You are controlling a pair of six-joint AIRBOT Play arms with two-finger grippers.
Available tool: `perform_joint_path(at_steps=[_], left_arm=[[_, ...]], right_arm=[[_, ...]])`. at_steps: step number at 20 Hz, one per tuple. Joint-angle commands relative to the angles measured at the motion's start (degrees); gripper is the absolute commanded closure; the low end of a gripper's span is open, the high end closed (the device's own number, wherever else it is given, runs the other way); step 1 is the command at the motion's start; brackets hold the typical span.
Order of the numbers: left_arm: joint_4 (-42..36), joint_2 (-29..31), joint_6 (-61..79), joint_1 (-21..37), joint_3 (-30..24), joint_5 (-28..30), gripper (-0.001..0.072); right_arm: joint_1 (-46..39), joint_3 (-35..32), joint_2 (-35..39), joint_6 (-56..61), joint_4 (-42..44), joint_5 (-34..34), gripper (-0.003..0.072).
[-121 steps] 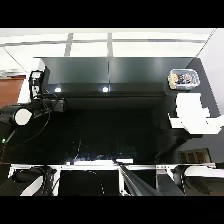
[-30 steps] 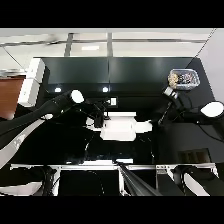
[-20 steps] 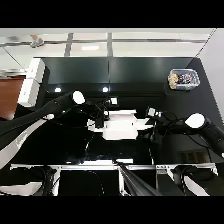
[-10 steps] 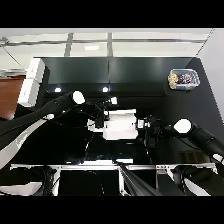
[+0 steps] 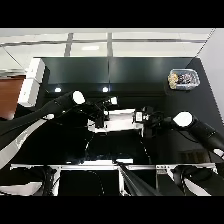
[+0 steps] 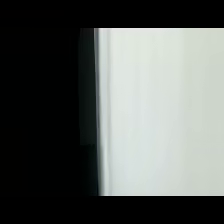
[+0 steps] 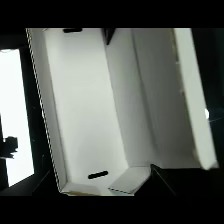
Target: Fold the box and place the chain.
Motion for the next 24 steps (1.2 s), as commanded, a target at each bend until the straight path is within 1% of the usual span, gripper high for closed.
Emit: perform_joint_path(at_steps=[1,3,7,10,15,19,24], left_arm=[[0.0,-0.02,0.04,0.02,0.04,0.04,0.068],[-0.02,-0.02,0.04,0.02,0.04,0.04,0.068],[0.0,-0.02,0.07,0.02,0.04,0.04,0.068],[0.0,-0.02,0.22,0.02,0.07,0.04,0.068],[0.17,-0.02,0.2,0.02,0.07,0.04,0.068],[0.17,-0.02,0.2,0.02,0.07,0.04,0.068],[0.17,-0.02,0.2,0.02,0.07,0.04,0.0681]], right_arm=[[-2.78,1.38,-1.25,-0.98,2.6,0.13,-0.0002],[-3.13,1.46,-2.38,-4.79,5.22,1.64,-0.0002],[-3.13,1.7,-5.18,-8.35,7.67,1.66,-0.0002],[-3.13,2.49,-7.06,-11.67,11.26,3.28,-0.0001],[-3.13,2.6,-9.01,-11.72,10.64,6.88,-0.0001],[-3.13,2.51,-10.69,-11.67,7.96,7.02,-0.0001],[-3.13,2.51,-12.46,-11.72,7.19,7.13,-0.0001]])
